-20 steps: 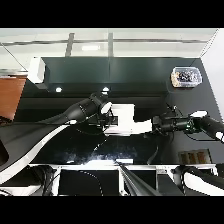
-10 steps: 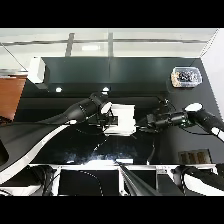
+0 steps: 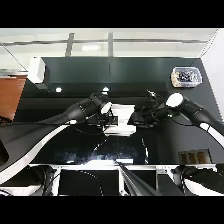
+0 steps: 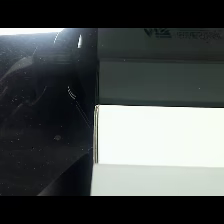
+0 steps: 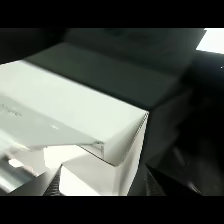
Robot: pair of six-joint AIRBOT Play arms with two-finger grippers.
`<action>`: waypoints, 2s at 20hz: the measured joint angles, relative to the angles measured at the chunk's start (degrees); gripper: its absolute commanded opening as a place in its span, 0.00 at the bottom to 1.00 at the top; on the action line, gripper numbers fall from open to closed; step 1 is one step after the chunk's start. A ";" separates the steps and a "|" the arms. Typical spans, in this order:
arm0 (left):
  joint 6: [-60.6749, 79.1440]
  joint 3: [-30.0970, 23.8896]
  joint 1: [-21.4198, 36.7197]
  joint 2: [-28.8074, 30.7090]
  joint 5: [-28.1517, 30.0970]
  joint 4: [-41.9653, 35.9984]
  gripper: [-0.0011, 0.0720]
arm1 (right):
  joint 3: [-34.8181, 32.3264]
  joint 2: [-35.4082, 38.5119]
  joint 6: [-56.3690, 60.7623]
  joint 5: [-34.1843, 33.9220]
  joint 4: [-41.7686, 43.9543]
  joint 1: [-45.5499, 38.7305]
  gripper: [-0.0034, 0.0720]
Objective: Fold the box and place the chain.
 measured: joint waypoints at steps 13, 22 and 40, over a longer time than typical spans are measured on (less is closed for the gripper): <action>0.00 0.02 0.00 0.00 0.07 0.00 0.05 | 7.39 -0.98 38.86 -0.57 -32.76 16.98 0.50; 0.00 0.02 0.00 0.00 -0.11 0.02 0.05 | 9.70 -5.97 44.11 2.08 -35.67 19.12 0.50; 0.04 0.02 0.00 0.00 -0.22 0.09 0.05 | 10.19 -7.82 44.68 1.49 -35.82 20.11 0.26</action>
